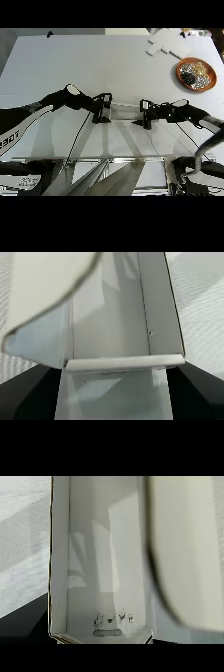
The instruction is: Fold the box and place the chain.
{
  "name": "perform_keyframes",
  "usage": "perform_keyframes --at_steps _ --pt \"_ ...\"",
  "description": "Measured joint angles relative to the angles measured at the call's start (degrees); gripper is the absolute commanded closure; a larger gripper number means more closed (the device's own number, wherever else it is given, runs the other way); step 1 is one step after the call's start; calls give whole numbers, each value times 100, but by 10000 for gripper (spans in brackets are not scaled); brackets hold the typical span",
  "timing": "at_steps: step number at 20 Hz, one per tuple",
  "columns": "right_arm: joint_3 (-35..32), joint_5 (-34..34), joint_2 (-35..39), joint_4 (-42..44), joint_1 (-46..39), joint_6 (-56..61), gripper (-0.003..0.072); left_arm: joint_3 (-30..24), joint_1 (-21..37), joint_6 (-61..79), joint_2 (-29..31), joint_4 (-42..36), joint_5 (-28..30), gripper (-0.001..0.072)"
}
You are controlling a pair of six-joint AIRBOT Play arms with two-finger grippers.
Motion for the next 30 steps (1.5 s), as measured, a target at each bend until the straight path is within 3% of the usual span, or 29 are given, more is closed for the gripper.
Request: perform_keyframes --at_steps 12,15,16,30 --pt "0 -4 0 2 0 4 229 -2 -173 9 -107 -284 208 37" --pt "0 -7 0 11 -2 9 229 2 -179 20 -114 -323 227 493" --pt "0 -4 0 9 -2 9 229 2 -181 20 -116 -323 227 595" --pt "0 -2 0 0 -2 0 229 2 -184 -4 -120 -306 245 610"
